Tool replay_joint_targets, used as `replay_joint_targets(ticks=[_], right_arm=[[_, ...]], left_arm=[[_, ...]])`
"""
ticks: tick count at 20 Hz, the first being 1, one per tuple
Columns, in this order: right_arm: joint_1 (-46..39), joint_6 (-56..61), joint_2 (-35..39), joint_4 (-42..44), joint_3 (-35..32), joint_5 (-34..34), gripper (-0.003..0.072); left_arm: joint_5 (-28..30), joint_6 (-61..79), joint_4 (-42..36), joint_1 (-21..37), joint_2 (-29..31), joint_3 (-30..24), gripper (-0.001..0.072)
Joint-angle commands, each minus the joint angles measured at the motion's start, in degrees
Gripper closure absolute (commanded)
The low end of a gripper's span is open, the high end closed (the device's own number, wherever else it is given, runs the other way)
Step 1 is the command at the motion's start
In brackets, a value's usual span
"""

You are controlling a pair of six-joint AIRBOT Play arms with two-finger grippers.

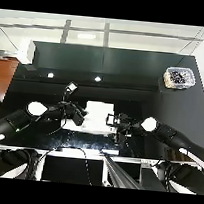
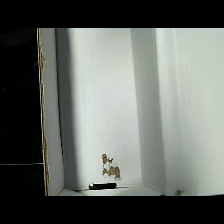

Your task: Fold the box and place the chain.

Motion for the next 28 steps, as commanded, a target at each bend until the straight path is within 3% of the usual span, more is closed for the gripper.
replay_joint_targets(ticks=[1,6,7,8,9,10,13,18,21,25,28], right_arm=[[0.02,-0.02,0.02,0.0,0.0,0.0,0.0276],[0.02,-0.02,0.02,0.0,0.0,-0.02,0.0276],[0.02,0.0,0.02,0.0,0.0,-0.02,0.0276],[0.02,0.0,0.02,0.0,0.0,-0.02,0.0277],[0.02,-0.02,0.02,0.0,0.0,-0.02,0.0276],[0.02,0.0,0.02,0.0,0.0,-0.02,0.0276],[0.02,-0.02,0.02,0.0,0.0,-0.02,0.0276],[0.02,-0.02,0.02,0.0,0.0,-0.02,0.0276],[0.02,-0.02,0.02,0.0,0.0,-0.02,0.0276],[0.02,-0.02,0.02,0.0,0.0,-0.02,0.0276],[0.02,0.0,0.02,0.0,0.0,-0.02,0.0276]], left_arm=[[-5.09,0.11,3.1,2.1,1.97,2.84,0.0679],[-23.74,-0.35,19.3,8.76,10.34,3.82,0.0674],[-27.74,-0.31,22.6,9.79,11.32,3.82,0.0638],[-30.49,-0.31,26.67,10.36,12.17,3.69,0.0439],[-31.45,-0.33,30.32,10.43,12.7,3.58,0.013],[-31.58,-0.2,32.98,10.4,12.81,3.58,-0.0004],[-30.95,9.73,33.48,9.49,12.74,2.73,-0.0003],[-17.92,15.74,30.69,5.01,11.85,-2.89,0.0],[-11.65,17.03,24.26,3.06,10.8,-3.61,0.0008],[-9.88,22.62,21.73,1.03,7.06,-3.58,0.0018],[-12.46,22.62,21.7,0.59,5.31,-3.52,0.0019]])
